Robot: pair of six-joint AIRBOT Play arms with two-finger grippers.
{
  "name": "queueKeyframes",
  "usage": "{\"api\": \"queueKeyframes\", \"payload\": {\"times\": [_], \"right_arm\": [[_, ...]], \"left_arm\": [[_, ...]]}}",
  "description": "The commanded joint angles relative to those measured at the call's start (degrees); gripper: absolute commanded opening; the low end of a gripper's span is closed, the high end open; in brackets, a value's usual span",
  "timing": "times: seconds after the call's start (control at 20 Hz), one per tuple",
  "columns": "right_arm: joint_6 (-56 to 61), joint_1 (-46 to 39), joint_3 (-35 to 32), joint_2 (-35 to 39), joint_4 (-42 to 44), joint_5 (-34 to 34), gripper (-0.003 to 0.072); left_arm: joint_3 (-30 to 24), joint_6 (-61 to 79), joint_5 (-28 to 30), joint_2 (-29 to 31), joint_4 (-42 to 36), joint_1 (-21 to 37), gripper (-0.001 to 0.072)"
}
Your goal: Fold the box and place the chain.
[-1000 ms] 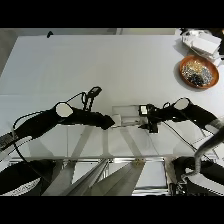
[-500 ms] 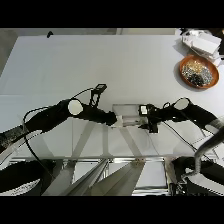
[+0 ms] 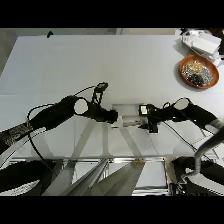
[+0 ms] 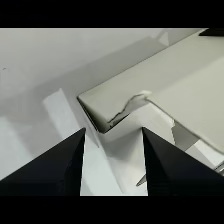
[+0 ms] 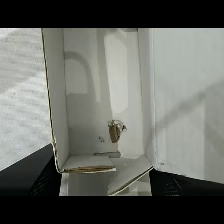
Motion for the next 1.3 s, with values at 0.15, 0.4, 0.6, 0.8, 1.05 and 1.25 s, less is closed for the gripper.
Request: {"api": "queueKeyframes", "payload": {"times": [0.15,0.4,0.6,0.8,1.05,1.25], "right_arm": [[0.00,-0.02,0.04,0.02,0.02,0.02,0.0318],[0.00,-0.02,0.04,0.02,0.02,0.04,0.0318],[0.00,-0.02,0.04,0.02,0.00,0.02,0.0318],[0.00,-0.02,0.04,0.02,0.02,0.02,0.0318],[0.00,-0.02,0.04,0.02,0.00,0.02,0.0318],[0.00,-0.02,0.04,0.02,0.02,0.02,0.0318]], "left_arm": [[3.82,-14.12,-4.63,-1.62,7.17,-2.86,0.0361],[9.79,-23.87,-11.58,-4.87,13.16,-4.87,0.0362],[13.44,-27.87,-12.41,-7.32,13.53,-6.88,0.0362],[16.61,-33.53,-17.35,-10.73,16.83,-8.70,0.0361],[16.65,-43.50,-17.77,-11.85,19.67,-9.35,0.0318],[16.65,-46.84,-17.77,-11.91,20.94,-9.40,0.0311]]}}
